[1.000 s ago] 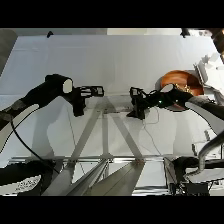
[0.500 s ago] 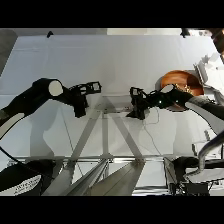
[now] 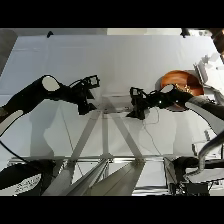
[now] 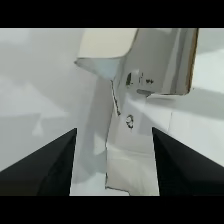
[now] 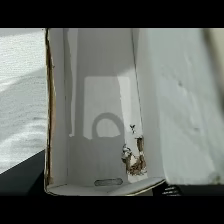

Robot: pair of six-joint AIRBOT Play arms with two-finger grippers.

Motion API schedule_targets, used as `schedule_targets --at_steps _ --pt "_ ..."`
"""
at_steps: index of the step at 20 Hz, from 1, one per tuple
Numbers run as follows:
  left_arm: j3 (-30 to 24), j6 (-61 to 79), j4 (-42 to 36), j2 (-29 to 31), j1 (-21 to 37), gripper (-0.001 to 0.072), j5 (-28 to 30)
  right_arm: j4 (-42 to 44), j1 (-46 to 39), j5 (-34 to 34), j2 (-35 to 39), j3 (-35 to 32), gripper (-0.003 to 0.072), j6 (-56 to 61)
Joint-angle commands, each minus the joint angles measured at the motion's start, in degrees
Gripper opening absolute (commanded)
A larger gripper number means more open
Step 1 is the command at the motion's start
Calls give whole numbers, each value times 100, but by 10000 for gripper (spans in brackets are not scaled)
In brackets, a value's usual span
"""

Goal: Fold the box and place the chain.

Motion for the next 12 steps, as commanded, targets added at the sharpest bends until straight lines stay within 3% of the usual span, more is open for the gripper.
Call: schedule_targets --at_steps 1,2,3,9,12 --pt "-4 986 -149 -396 17 575 -179 -2 0 2 4 4 403 0" --pt "-4 1134 -168 -503 17 638 -179 -2 0 2 4 4 403 0" --pt "-4 1239 -212 -599 17 649 -160 -2 0 2 4 4 403 0" --pt "-4 2208 -885 -782 20 646 -208 -2 0 2 4 4 403 0" --pt "-4 2201 -938 -846 20 625 -553 -2 0 2 4 4 403 0"
